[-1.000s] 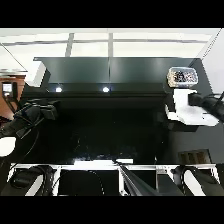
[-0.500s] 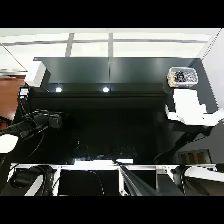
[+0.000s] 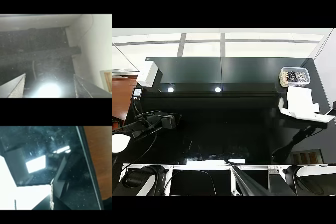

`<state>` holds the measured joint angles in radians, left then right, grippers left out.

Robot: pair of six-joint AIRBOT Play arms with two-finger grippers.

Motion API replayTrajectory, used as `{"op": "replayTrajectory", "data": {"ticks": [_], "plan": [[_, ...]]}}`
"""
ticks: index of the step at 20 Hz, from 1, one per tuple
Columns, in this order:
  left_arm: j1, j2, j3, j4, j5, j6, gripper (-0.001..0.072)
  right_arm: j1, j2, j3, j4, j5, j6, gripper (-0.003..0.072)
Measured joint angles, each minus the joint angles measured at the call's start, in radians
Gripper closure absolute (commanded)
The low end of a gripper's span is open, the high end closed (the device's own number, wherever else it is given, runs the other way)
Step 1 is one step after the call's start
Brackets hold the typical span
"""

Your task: Fold the box and place the chain.

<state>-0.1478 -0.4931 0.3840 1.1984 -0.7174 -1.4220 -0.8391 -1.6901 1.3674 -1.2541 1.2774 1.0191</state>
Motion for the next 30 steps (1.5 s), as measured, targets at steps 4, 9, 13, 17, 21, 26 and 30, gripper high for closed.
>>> {"op": "replayTrajectory", "data": {"ticks": [4, 9, 13, 17, 21, 26, 30], "plan": [[0.000, 0.000, 0.000, -0.005, 0.001, 0.000, 0.0001, 0.004, 0.019, 0.007, 0.091, 0.087, -0.078, 0.0673], [0.000, 0.000, 0.000, -0.006, 0.003, 0.000, 0.0002, 0.014, 0.148, -0.071, 0.240, 0.148, -0.118, 0.0673], [0.000, 0.000, 0.000, -0.009, 0.020, 0.000, 0.0002, 0.018, 0.336, -0.293, 0.377, 0.121, -0.159, 0.0673], [-0.024, -0.003, 0.000, -0.010, 0.029, 0.059, 0.0002, 0.064, 0.558, -0.661, 0.717, 0.028, -0.324, 0.0673], [-0.064, -0.052, 0.002, -0.052, 0.087, 0.098, 0.0006, 0.260, 0.759, -0.985, 0.999, -0.112, -0.444, 0.0673], [-0.064, -0.278, 0.082, -0.272, 0.097, 0.143, 0.0006, 0.645, 0.903, -1.213, 1.222, -0.385, -0.490, 0.0673], [0.007, -0.553, 0.220, -0.574, -0.108, 0.336, 0.0004, 0.880, 0.932, -1.263, 1.299, -0.572, -0.499, 0.0673]]}}
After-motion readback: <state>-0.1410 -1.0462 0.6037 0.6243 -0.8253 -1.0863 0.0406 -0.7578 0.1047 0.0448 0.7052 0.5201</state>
